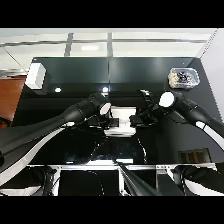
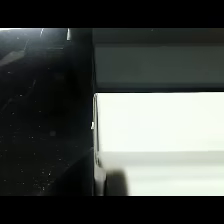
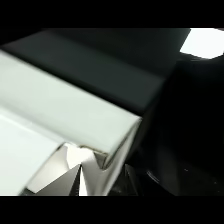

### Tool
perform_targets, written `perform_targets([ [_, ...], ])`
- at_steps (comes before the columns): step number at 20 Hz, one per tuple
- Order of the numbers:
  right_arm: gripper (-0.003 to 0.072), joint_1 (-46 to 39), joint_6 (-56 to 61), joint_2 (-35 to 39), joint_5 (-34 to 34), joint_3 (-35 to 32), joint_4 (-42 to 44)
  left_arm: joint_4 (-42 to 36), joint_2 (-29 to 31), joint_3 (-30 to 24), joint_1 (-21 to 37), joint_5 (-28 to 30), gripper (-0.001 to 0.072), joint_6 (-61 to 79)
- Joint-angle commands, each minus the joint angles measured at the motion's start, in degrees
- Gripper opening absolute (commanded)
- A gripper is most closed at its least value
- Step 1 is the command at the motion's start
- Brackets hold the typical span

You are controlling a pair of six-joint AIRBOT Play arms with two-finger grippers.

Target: Fold the box and place the chain.

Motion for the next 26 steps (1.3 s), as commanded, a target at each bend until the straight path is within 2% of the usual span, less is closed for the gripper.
perform_targets([
  [1,0.0303,4.2,11.3,-2.3,0.2,2.9,-9.9,0.1,0.0,0.0,0.0,-0.1,0.0024,0.1],
  [5,0.0303,9.1,22.7,-5.1,2.4,6.0,-16.9,0.2,0.0,0.0,0.0,-0.1,0.0024,0.1],
  [9,0.0302,12.8,29.2,-6.8,2.8,6.3,-21.0,0.2,0.0,0.0,0.0,-0.1,0.0024,0.1],
  [10,0.0283,13.3,29.9,-7.1,2.7,6.3,-21.7,0.2,0.0,0.0,0.0,-0.1,0.0023,0.1],
  [11,0.0094,13.7,30.1,-7.1,2.6,6.3,-22.2,0.2,0.0,0.0,0.0,-0.1,0.0024,0.1],
  [12,0.0015,13.9,30.1,-7.1,2.4,6.3,-22.2,0.2,0.0,0.0,0.0,-0.1,0.0024,0.1],
  [17,0.0018,14.0,31.2,-7.1,3.0,6.3,-22.0,0.2,0.0,0.0,0.0,-0.1,0.0024,0.1],
  [18,0.0133,14.0,31.2,-7.1,2.9,6.3,-21.6,0.2,0.0,0.0,0.0,-0.1,0.0024,0.1],
  [19,0.0197,14.0,31.3,-7.1,2.8,6.3,-21.5,0.1,0.0,0.0,0.0,-0.1,0.0023,0.1],
  [20,0.0195,14.0,31.4,-7.1,2.8,6.3,-21.5,0.1,0.0,0.0,0.0,-0.1,0.0024,0.1],
  [22,0.0013,14.0,31.4,-7.1,2.8,6.3,-21.6,0.1,0.0,0.0,0.0,-0.1,0.0024,0.1],
  [26,0.0014,14.0,31.5,-6.9,2.6,6.3,-21.8,0.1,0.0,0.0,0.0,-0.1,0.0024,0.1],
])
